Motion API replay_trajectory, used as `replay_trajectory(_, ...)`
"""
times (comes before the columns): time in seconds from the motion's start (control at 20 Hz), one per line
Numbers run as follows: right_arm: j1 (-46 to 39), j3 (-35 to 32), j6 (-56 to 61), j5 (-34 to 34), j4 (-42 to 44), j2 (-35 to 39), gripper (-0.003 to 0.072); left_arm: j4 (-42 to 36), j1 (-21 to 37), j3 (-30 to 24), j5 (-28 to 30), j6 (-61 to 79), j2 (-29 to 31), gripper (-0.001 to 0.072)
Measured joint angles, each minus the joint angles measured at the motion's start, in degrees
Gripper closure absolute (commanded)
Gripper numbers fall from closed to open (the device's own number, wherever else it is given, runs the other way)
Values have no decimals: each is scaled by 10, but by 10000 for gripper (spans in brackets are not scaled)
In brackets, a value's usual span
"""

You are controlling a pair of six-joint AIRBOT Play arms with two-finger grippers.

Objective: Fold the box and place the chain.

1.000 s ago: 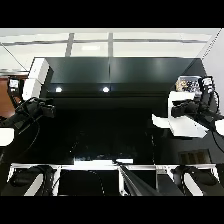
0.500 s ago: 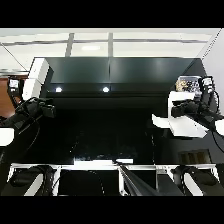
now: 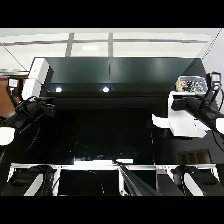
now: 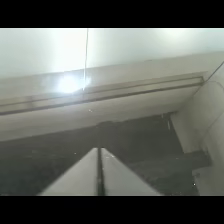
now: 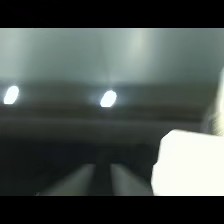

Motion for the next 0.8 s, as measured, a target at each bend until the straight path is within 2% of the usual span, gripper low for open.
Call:
replay_trajectory(0.2, -37, 24, -13, -130, -16, -51, -34, -30, 0, 0, 35, -1, -19, -8)
replay_trajectory(0.3, -111, 58, -14, -144, -38, -80, -34, -38, -1, 0, 43, 1, -23, -7)
replay_trajectory(0.4, -216, 96, 10, -123, -53, -115, -34, -42, -1, 0, 39, 3, -25, -7)
replay_trajectory(0.55, -387, 153, 72, -19, -74, -178, -34, -45, -1, 0, 21, 4, -27, -7)
replay_trajectory(0.7, -531, 211, 115, 154, -120, -258, -34, -45, -1, 0, 11, 5, -29, -6)
replay_trajectory(0.8, -593, 244, 82, 286, -128, -314, -34, -46, -1, 0, 10, 5, -33, -6)
